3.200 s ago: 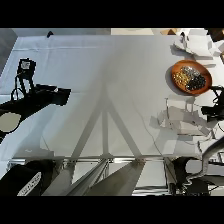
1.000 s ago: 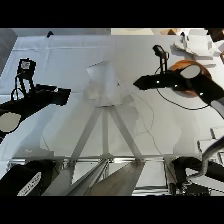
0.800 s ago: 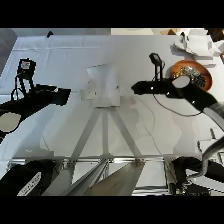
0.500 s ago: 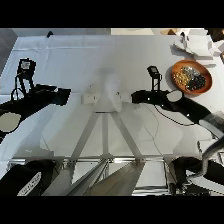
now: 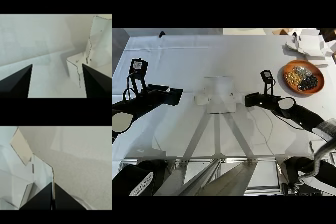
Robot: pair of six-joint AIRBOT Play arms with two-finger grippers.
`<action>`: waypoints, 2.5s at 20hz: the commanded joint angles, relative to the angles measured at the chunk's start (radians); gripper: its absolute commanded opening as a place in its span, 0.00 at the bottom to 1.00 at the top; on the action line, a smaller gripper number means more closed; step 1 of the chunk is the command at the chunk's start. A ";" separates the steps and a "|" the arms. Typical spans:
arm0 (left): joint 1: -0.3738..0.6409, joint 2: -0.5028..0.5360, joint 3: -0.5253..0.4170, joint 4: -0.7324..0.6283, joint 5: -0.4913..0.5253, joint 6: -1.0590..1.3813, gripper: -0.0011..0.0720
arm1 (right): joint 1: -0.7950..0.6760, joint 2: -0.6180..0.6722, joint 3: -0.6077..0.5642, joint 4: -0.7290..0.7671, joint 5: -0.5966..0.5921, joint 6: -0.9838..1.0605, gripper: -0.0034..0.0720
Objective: Fold the box and place the chain.
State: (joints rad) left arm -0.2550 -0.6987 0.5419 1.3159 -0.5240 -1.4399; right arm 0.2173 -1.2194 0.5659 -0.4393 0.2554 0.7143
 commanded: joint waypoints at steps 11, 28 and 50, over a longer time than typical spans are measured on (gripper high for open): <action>0.000 0.000 0.000 0.001 0.023 0.000 0.97 | 0.002 0.002 -0.003 -0.004 -0.006 -0.002 0.06; -0.060 -0.092 0.057 -0.004 -0.013 0.383 0.75 | 0.002 0.002 -0.003 -0.004 -0.006 -0.002 0.06; 0.183 -0.949 0.651 -0.864 -0.672 1.215 0.91 | 0.002 0.002 -0.003 -0.004 -0.006 -0.002 0.06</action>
State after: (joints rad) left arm -0.0772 -1.5753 1.1728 0.6281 -1.1622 -0.4065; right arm 0.2176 -1.2182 0.5636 -0.4435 0.2485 0.7128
